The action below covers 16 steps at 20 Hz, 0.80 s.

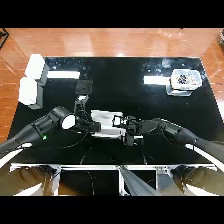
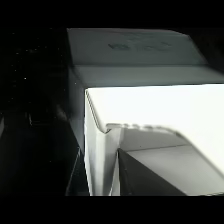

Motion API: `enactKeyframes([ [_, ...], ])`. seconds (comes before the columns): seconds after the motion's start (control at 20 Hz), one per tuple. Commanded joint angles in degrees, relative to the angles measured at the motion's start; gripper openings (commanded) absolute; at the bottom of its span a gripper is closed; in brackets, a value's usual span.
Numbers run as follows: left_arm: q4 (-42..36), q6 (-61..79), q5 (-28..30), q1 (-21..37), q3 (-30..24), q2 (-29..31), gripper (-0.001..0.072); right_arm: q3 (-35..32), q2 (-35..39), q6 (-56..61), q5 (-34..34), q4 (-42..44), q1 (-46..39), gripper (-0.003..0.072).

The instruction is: Fold the box and place the chain.

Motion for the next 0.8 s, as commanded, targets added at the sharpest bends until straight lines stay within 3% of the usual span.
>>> enactKeyframes([
  [0.0,0.6,-0.8,-0.2,0.0,0.1,-0.1,0.0351,0.0,0.0,0.0,0.0,0.0,0.0,0.002],
  [0.15,1.2,-0.8,-0.7,0.0,0.4,-0.7,0.035,0.0,0.0,0.0,0.0,0.0,0.0,0.0021],
  [0.45,5.9,-2.1,-5.6,-1.5,6.6,-6.5,0.035,0.0,0.0,0.0,0.0,0.0,0.0,0.002],
  [0.75,6.1,-2.1,-5.9,-1.9,6.7,-8.3,0.0312,0.0,0.0,0.0,0.0,0.0,0.0,0.0021],
])
